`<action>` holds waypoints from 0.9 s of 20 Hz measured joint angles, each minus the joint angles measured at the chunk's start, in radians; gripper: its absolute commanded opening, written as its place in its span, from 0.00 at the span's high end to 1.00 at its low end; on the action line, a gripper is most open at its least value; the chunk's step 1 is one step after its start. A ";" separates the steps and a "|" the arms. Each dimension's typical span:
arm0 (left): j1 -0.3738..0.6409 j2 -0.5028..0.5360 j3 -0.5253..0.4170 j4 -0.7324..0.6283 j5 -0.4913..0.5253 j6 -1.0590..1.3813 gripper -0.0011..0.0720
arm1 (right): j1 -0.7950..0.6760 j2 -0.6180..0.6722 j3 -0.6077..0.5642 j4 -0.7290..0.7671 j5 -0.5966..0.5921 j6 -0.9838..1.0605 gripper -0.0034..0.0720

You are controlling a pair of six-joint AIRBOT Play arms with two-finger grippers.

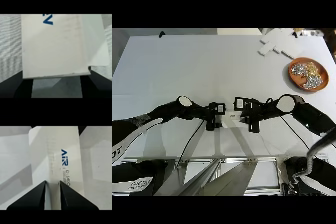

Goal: Fold the box and place the chain.

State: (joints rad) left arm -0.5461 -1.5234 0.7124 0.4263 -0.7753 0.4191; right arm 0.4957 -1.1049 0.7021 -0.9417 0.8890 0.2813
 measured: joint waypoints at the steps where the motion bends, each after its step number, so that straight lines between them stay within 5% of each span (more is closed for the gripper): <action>1: 0.000 0.000 0.000 0.000 0.000 0.000 0.97 | 0.000 0.000 0.000 -0.001 -0.003 0.000 0.73; 18: 0.000 0.000 0.000 -0.001 0.000 0.000 0.97 | 0.000 0.023 -0.002 -0.001 -0.085 0.010 0.76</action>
State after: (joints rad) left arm -0.5461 -1.5234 0.7124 0.4252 -0.7750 0.4187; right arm 0.4957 -1.0821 0.7002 -0.9424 0.8040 0.2913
